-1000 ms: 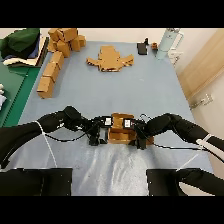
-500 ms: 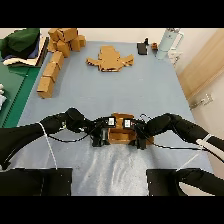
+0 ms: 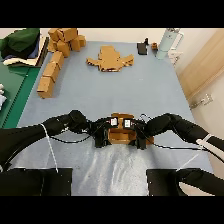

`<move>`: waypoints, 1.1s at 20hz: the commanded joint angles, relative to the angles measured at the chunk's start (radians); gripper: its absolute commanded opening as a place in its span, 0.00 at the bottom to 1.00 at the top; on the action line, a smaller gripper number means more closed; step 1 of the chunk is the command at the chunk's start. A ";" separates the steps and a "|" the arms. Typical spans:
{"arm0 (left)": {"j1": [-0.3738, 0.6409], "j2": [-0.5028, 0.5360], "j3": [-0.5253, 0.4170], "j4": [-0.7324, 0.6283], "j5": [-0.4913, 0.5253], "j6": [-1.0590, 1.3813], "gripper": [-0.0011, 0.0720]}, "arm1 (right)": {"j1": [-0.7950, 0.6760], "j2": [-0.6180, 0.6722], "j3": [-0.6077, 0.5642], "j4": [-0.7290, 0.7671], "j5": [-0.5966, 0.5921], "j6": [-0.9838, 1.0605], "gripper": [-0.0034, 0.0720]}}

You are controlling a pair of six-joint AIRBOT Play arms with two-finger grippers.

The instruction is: Fold the box.

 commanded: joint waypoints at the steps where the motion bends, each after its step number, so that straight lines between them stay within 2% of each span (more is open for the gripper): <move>1: -0.003 -0.001 0.000 0.012 0.003 0.000 0.65 | 0.000 0.001 0.000 0.000 0.000 0.000 0.77; 22: -0.003 0.000 0.000 0.016 0.004 0.000 0.63 | 0.000 0.001 0.000 0.000 0.000 0.000 0.77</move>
